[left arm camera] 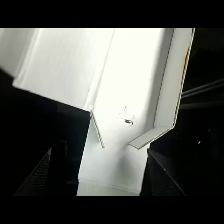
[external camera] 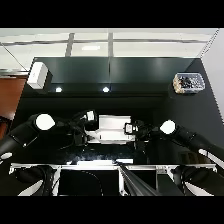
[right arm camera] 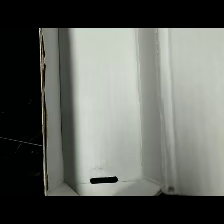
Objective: Fold the box and place the chain.
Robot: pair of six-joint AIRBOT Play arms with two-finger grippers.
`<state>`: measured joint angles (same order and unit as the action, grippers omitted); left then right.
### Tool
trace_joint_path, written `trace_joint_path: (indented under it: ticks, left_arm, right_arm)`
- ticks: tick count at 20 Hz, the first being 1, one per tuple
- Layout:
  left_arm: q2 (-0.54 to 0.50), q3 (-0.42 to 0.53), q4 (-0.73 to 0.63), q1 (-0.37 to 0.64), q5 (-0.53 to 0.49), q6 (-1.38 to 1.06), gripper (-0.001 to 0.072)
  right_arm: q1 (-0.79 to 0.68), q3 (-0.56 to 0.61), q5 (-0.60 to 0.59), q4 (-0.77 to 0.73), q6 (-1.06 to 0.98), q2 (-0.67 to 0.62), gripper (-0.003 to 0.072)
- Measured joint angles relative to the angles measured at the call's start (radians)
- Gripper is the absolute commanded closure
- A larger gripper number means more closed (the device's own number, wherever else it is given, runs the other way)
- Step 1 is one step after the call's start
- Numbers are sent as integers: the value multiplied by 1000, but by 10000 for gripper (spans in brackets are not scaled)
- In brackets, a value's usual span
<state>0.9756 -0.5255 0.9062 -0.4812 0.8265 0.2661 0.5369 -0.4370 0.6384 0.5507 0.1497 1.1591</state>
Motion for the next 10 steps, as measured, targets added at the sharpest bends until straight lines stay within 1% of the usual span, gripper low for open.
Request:
trace_joint_path:
  ticks: [3, 4, 5, 6, 7, 8, 10]
  left_arm:
    - [7, 10, 19, -33, -24, -61, 15]
    - [12, 12, 23, -41, -26, -73, 28]
    - [18, 14, 25, -48, -31, -80, 71]
    - [26, 14, 20, -53, -31, -86, 176]
    - [37, 16, 4, -57, -33, -92, 192]
    - [49, 16, -18, -60, -34, -95, 258]
    - [70, 16, -57, -69, -40, -102, 465]
  right_arm:
    - [0, 0, 0, 0, 0, 0, 517]
    - [0, 0, 0, 0, 0, 0, 517]
    - [0, 0, 0, 0, 0, 0, 517]
    - [0, 0, 0, 0, 0, 0, 517]
    - [0, 0, 0, 0, 0, 0, 517]
    - [0, 0, 0, 0, 0, 0, 517]
    - [0, 0, 0, 0, 0, 0, 517]
